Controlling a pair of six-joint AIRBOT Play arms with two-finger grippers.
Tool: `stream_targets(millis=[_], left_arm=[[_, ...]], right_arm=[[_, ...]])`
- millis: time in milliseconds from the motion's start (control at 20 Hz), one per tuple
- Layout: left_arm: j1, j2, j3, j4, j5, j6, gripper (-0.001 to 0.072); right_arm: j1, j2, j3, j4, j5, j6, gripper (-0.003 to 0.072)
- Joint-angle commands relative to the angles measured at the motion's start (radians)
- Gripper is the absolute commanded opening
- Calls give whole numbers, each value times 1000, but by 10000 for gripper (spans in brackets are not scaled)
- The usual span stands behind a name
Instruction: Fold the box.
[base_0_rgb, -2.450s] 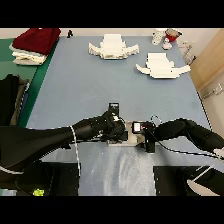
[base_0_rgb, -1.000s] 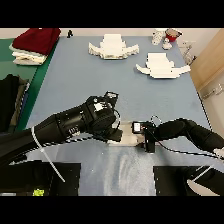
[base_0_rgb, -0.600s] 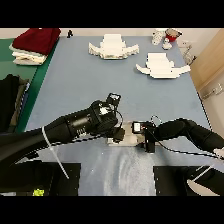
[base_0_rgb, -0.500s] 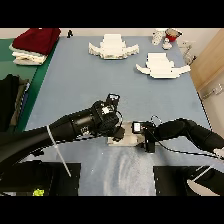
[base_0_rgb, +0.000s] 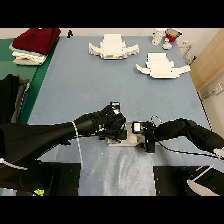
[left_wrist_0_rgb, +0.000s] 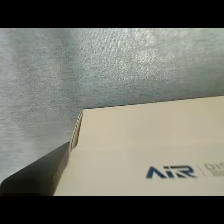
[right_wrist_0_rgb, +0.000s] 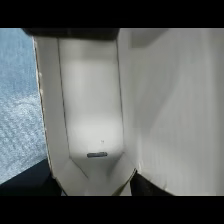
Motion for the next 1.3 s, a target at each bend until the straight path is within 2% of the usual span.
stream_targets(millis=[0, 50, 100, 550, 650, 700, 1100, 1250], left_arm=[[2, -26, 0, -8, 11, -31, 326], [1, -26, 0, 5, 11, -32, 44], [-1, -26, 0, 10, 13, -35, 17], [-1, -26, 0, -8, -1, -47, 24], [-1, -25, 1, -18, -3, -44, 466], [-1, -26, 2, -21, -3, -44, 485], [-1, -17, 19, -17, -9, -39, 486], [-1, 53, 32, -16, -65, -4, 486]], right_arm=[[0, 0, 1, 0, 0, 0, 435], [0, 0, 1, 0, 0, 0, 435], [0, 0, 1, 0, 0, 0, 435], [0, 0, 1, 0, 0, 0, 435], [0, 0, 1, 0, 0, 0, 435], [0, 0, 1, 0, 0, 0, 435], [0, 0, 1, 0, 0, 0, 435], [0, 0, 1, 0, 0, 0, 435]])
